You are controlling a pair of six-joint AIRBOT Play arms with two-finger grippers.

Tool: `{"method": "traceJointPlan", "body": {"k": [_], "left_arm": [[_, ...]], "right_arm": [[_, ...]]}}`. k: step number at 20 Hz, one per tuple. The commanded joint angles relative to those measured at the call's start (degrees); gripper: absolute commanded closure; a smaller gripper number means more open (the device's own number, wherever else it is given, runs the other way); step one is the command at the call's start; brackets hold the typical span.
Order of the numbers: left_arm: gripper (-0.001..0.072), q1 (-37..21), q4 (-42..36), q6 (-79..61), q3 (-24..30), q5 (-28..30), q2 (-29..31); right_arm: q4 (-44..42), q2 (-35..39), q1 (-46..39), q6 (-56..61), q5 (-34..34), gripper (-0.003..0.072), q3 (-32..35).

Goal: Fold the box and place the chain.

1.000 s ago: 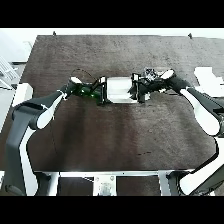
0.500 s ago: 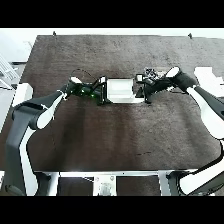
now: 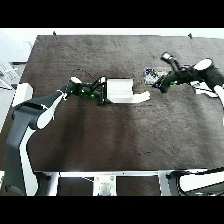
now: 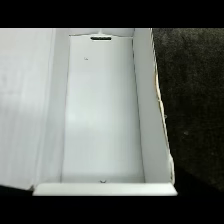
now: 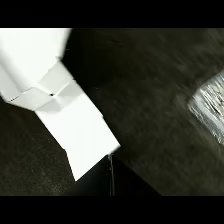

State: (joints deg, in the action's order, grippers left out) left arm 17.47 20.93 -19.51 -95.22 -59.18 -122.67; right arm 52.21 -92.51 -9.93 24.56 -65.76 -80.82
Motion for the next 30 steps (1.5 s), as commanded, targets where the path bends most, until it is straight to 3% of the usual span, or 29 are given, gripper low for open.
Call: {"method": "traceJointPlan", "body": {"k": [1, 7, 14, 21, 29, 30], "left_arm": [[0.0359, -0.02, 0.0, -0.04, -0.04, 0.0, 0.0], [0.0359, -0.02, 0.02, -0.02, -0.04, 0.0, 0.0], [0.0359, -0.02, 0.0, -0.02, -0.04, 0.0, 0.0], [0.0359, -0.02, 0.0, -0.04, -0.04, 0.0, 0.0], [0.0359, -0.02, 0.0, -0.04, -0.04, 0.0, 0.0], [0.0359, -0.02, 0.0, -0.04, -0.04, 0.0, 0.0]], "right_arm": [[-4.02, -0.94, -5.42, 14.23, 0.31, 0.0679, 0.46], [-5.49, -7.98, -5.03, 21.68, 0.33, 0.0679, 1.4], [-11.21, -13.92, -1.77, 21.79, 0.11, 0.0679, 1.42], [-11.78, -14.93, 4.98, 21.99, -1.73, 0.0679, 1.38], [-15.85, -11.5, 5.57, 21.97, -3.32, 0.0678, 1.22], [-16.24, -11.04, 5.62, 21.94, -4.28, 0.0627, 1.2]]}}
